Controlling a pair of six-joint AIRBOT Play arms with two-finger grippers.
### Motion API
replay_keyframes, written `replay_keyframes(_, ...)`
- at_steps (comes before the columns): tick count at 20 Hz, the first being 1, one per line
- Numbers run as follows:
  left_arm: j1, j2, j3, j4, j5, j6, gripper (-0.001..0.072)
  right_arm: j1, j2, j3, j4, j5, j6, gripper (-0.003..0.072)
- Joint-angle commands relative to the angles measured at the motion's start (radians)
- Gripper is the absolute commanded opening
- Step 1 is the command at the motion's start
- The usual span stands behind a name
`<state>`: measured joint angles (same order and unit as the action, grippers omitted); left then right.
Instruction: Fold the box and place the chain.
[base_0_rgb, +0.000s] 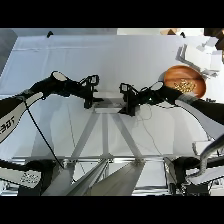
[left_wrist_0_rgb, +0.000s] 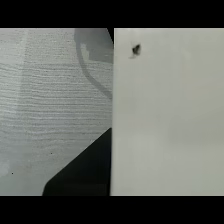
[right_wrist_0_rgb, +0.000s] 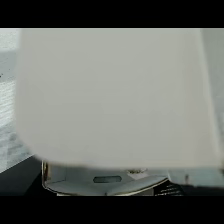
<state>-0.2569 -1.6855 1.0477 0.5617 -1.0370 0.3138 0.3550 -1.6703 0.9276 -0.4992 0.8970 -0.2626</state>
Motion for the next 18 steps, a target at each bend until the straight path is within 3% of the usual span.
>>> replay_keyframes(1,0.000,0.000,0.000,0.000,0.001,0.000,0.0014,0.001,0.000,0.000,-0.001,0.004,0.000,0.0495)
replay_keyframes(16,0.000,0.000,0.000,0.000,-0.013,0.000,0.0018,0.001,0.000,0.000,-0.001,0.004,0.000,0.0495)
replay_keyframes(18,0.002,0.002,0.000,0.000,-0.013,0.000,0.0107,0.001,0.000,0.000,-0.001,0.004,0.000,0.0495)
